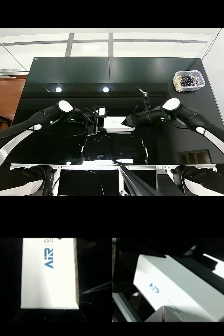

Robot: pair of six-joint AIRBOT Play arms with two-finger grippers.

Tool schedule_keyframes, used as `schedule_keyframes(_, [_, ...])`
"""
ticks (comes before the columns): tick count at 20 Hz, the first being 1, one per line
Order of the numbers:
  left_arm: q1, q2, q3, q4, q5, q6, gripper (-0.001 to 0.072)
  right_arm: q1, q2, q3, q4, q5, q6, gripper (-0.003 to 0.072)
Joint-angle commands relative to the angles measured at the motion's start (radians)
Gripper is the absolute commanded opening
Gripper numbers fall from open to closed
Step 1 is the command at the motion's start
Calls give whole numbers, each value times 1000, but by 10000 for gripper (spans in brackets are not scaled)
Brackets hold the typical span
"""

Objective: Fold the box and place the chain.

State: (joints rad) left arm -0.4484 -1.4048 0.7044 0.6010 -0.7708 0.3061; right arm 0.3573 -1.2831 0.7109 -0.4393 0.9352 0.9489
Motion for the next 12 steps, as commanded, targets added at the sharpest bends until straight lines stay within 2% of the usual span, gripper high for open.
schedule_keyframes(1, [0,-1,-1,0,0,0,463,-50,97,81,-1,134,9,13])
schedule_keyframes(3, [0,-1,-1,0,0,0,463,-132,198,146,-117,211,31,12])
schedule_keyframes(6, [4,3,8,1,-9,-21,465,-297,348,177,-371,251,51,13])
schedule_keyframes(7, [4,13,16,2,-29,-47,550,-360,383,177,-436,277,86,13])
schedule_keyframes(8, [4,28,26,3,-51,-68,713,-413,406,176,-478,316,114,13])
schedule_keyframes(10, [5,82,47,83,-93,-169,715,-510,435,174,-542,401,132,12])
schedule_keyframes(12, [13,153,67,212,-132,-360,714,-578,437,165,-568,422,134,12])
